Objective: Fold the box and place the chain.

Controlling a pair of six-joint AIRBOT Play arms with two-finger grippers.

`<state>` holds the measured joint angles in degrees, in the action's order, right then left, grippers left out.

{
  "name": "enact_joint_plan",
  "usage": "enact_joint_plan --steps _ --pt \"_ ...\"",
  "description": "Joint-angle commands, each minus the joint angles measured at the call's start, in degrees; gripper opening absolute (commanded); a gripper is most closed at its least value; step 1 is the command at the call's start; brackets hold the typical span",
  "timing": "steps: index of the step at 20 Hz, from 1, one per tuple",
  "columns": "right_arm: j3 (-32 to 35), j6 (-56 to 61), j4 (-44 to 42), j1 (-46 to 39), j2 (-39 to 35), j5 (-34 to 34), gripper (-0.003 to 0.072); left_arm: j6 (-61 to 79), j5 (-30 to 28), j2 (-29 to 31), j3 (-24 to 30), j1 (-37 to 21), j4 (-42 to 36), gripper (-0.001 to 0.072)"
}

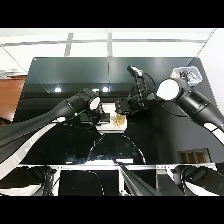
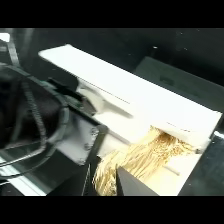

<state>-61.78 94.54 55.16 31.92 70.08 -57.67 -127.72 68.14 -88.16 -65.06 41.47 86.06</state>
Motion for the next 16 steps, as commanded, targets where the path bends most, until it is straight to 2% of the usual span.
enact_joint_plan --steps 1,4,7,9,16 --pt "1.1 0.0 2.9 -1.4 0.1 -1.8 0.0214 0.0 0.0 0.0 0.0 0.0 0.0 0.0023" --pt "1.1 -0.5 5.6 -5.9 -1.8 -10.2 0.0212 0.0 0.0 0.0 0.0 0.0 0.0 0.0023" --pt "1.1 0.4 16.6 -7.7 -5.4 -14.2 0.0201 0.0 -0.2 0.0 0.0 0.0 0.0 0.0023" --pt "1.1 1.3 22.1 -7.8 -6.9 -15.2 0.0203 0.0 -0.4 0.0 0.0 0.0 0.0 0.0023" --pt "1.1 1.0 22.9 -7.8 -7.0 -14.0 0.0203 0.0 0.3 -0.2 -0.5 0.0 0.2 0.0024"
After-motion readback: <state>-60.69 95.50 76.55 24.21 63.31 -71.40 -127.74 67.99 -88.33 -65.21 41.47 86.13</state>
